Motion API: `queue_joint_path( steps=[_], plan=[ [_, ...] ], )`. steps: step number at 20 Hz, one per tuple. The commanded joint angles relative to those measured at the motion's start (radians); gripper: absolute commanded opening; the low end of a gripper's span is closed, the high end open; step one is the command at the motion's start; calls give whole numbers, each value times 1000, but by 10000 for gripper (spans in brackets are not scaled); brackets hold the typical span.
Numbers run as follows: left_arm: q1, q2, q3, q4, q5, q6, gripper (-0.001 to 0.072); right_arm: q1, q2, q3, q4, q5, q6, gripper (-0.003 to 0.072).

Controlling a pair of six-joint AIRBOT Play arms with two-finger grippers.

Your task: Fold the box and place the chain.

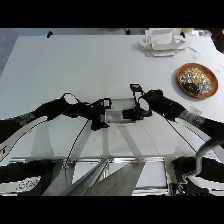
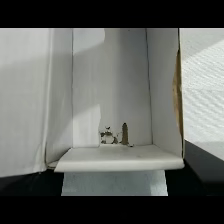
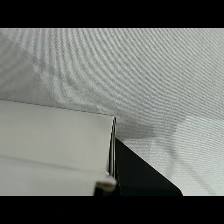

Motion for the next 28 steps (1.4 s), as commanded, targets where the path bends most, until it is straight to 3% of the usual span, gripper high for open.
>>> queue_joint_path(
  steps=[1, 2, 7, 11, 14, 17, 18, 20, 28],
  plan=[
    [0, 1, 0, 2, 9, 2, 179, 19, 0, 29, -3, 3, -1, 244],
    [0, 1, 0, 2, 9, 2, 179, 30, 0, 41, -3, 3, -1, 358],
    [0, 1, 0, 2, 10, 2, 179, 41, 40, 63, -43, 76, -31, 358],
    [0, 1, 0, 2, 9, 3, 179, 40, 134, 83, -106, 260, -242, 358],
    [0, 1, 0, 2, 10, 2, 179, -5, 192, 182, -111, 386, -321, 358],
    [0, 0, 0, 2, 9, 2, 179, -101, 197, 360, -111, 481, -408, 356],
    [0, 1, 0, 2, 9, 2, 179, -143, 197, 412, -114, 479, -437, 351],
    [0, 1, 0, 2, 9, 2, 179, -257, 197, 488, -134, 423, -475, 253],
    [0, 1, 0, 2, 9, 2, 179, -732, 87, 506, -59, 229, -461, 254]
  ],
)
